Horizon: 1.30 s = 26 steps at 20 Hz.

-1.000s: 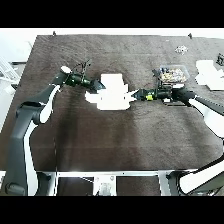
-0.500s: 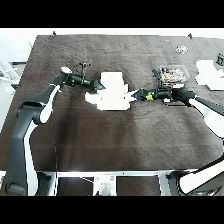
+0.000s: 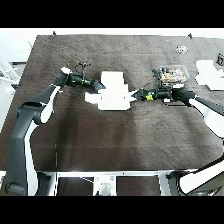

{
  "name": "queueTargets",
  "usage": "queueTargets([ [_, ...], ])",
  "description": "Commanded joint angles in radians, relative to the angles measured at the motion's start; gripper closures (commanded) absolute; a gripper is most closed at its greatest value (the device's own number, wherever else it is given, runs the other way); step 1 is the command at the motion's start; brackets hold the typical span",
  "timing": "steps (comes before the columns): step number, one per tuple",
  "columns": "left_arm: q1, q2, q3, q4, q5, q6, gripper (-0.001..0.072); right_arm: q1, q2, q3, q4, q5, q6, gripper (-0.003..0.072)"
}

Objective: Fold the box and place the chain.

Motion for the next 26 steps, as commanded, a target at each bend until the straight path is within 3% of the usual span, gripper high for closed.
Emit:
queueTargets([
  [1,0.0,0.0,0.0,-0.003,-0.009,0.019,0.0537,0.0,-0.001,0.001,0.0,0.0,0.0,0.0681],
  [3,0.0,0.0,0.0,-0.004,-0.01,0.027,0.0587,0.0,-0.001,0.001,0.0,0.0,0.0,0.0681],
  [8,0.0,0.0,0.0,-0.003,-0.038,0.119,0.059,0.0,-0.001,0.001,0.0,0.0,0.0,0.0681],
  [9,0.0,0.0,0.0,-0.004,-0.039,0.14,0.0645,0.0,-0.001,0.001,0.001,0.0,0.0,0.0681],
  [11,0.0,0.0,0.0,-0.005,-0.035,0.191,0.069,-0.001,-0.001,0.001,0.001,0.0,0.0,0.068],
  [12,0.0,0.0,0.0,-0.007,-0.034,0.222,0.0691,-0.001,-0.001,0.001,0.001,0.0,0.0,0.0647],
  [13,0.0,0.0,0.0,-0.008,-0.034,0.25,0.0692,-0.001,-0.001,0.001,0.001,0.0,0.0,0.0516],
  [14,0.0,0.0,0.0,-0.019,-0.035,0.277,0.0692,-0.001,0.0,0.001,0.001,0.0,-0.002,0.043],
  [15,0.0,0.0,0.0,-0.035,-0.035,0.315,0.0692,-0.006,0.0,0.001,0.001,0.0,-0.003,0.0415],
  [20,0.008,0.0,0.0,-0.159,-0.075,0.497,0.0695,-0.101,0.0,0.002,0.006,0.0,-0.003,0.0415],
  [26,0.009,0.004,-0.052,-0.195,-0.101,0.717,0.0698,-0.227,0.0,0.001,0.12,0.007,-0.066,0.0416],
])
